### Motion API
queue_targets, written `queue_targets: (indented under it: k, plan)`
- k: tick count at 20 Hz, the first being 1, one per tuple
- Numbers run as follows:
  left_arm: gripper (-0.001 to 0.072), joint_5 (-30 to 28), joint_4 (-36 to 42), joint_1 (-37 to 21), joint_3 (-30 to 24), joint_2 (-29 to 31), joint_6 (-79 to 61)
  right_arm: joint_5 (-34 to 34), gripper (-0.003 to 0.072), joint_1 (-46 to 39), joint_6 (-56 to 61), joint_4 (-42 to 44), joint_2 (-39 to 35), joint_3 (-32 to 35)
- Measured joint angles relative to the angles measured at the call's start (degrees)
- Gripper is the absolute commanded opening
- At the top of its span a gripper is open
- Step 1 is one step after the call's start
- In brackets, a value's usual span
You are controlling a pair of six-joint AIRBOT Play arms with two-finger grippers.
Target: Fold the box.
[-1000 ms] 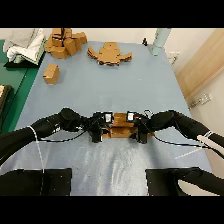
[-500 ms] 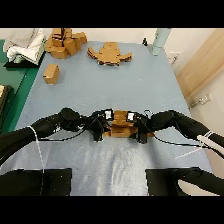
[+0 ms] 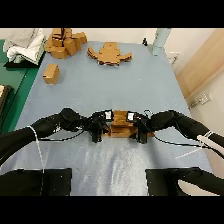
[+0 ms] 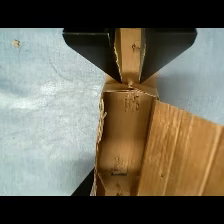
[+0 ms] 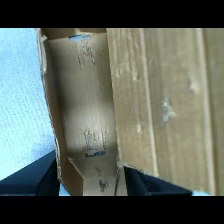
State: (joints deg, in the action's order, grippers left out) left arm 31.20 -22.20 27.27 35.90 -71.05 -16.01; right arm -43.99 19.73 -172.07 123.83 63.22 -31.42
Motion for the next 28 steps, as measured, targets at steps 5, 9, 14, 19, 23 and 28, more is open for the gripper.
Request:
queue_targets:
  k: [5, 9, 14, 19, 23, 28]
  plan:
    - [0.0160, 0.79, -2.43, -0.94, 0.00, 0.00, 2.58, 0.00, 0.0525, 0.00, 0.00, 0.00, 0.00, 0.00]
    - [0.0009, 1.49, 0.85, -0.26, 0.00, -0.15, 1.07, 0.00, 0.0525, 0.00, 0.00, -0.02, 0.00, 0.00]
    - [0.0009, 1.66, 6.95, 0.96, 0.00, -1.55, -3.93, -0.04, 0.0525, 0.00, -0.02, -0.07, 0.00, 0.02]
    - [0.0010, 1.73, 10.10, 1.31, 0.00, -2.99, -6.36, -0.09, 0.0525, 0.00, -0.04, -0.07, 0.00, 0.02]
    - [0.0009, 1.86, 11.63, 1.46, 0.11, -2.86, -7.48, -0.11, 0.0525, 0.00, -0.04, -0.07, 0.00, 0.00]
    - [0.0010, 2.49, 4.57, -0.11, -0.09, -0.79, -1.03, -0.02, 0.0525, 0.00, 0.00, -0.02, 0.00, 0.00]
